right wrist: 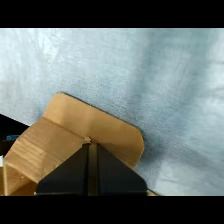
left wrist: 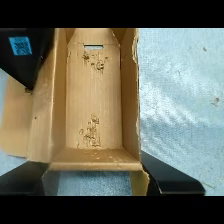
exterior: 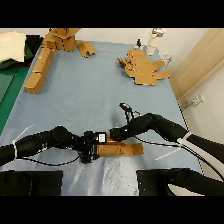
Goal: Fold the box.
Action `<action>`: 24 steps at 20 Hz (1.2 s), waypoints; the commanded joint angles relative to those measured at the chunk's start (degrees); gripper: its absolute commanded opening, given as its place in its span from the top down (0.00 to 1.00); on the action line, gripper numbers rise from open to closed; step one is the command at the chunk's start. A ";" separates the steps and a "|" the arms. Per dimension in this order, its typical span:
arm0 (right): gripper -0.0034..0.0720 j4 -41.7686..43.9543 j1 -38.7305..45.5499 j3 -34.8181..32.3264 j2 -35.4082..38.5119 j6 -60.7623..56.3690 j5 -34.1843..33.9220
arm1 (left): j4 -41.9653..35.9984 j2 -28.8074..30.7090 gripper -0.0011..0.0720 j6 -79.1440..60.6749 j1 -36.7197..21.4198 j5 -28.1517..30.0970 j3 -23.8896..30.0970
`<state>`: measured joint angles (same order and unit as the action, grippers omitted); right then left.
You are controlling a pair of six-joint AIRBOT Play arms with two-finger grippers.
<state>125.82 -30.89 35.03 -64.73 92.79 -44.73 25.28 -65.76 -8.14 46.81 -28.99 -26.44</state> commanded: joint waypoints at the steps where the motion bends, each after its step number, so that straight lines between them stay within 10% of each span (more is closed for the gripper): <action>1: 0.85 -8.24 0.72 2.78 5.38 1.16 -3.69 | 0.00 -0.02 0.33 0.00 0.00 0.09 -0.04; 6: 0.85 -21.66 0.74 3.87 19.87 1.18 -12.94 | 0.00 -0.02 0.33 0.00 0.00 0.11 -0.04; 12: 0.77 -17.46 -1.99 -1.49 29.46 15.47 -34.21 | 0.00 -0.02 0.33 0.00 0.00 0.09 -0.04; 14: 0.39 -19.37 -1.97 -4.83 28.83 20.50 -30.21 | 0.00 -0.02 0.33 0.00 0.00 0.09 -0.04; 19: 0.26 -21.77 -1.97 -8.31 22.82 40.74 -12.46 | 0.00 -0.02 0.33 0.00 0.00 0.09 -0.04; 24: 0.26 -14.10 -1.97 -8.31 16.83 54.99 -8.74 | -0.02 -0.02 0.33 0.00 0.00 0.09 -0.04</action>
<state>108.12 -32.82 27.05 -45.04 137.43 -56.88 25.26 -65.76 -8.12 46.81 -28.91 -26.44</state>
